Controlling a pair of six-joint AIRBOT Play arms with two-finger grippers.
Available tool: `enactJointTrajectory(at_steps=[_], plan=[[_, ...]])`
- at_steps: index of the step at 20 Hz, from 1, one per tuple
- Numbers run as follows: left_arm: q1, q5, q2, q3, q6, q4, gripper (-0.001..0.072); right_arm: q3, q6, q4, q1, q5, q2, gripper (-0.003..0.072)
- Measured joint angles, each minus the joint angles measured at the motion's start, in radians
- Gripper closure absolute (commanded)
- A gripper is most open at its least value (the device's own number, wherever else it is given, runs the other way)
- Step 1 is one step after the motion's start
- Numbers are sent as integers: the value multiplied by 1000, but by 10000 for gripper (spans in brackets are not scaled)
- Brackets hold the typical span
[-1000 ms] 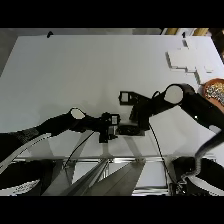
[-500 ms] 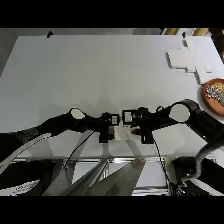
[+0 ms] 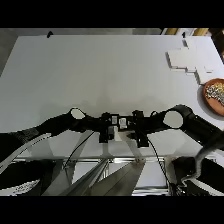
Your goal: Fold the box and place the chain.
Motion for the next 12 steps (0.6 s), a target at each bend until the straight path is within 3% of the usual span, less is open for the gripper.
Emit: enactJointTrajectory(at_steps=[4,10,12], plan=[[0,0,0,0,0,0,540,0,5,-2,6,-11,-15,508],[0,2,0,0,-1,-1,540,0,35,-36,8,-51,-20,530],[0,3,0,0,-2,-1,540,0,46,-45,8,-53,-20,482]])
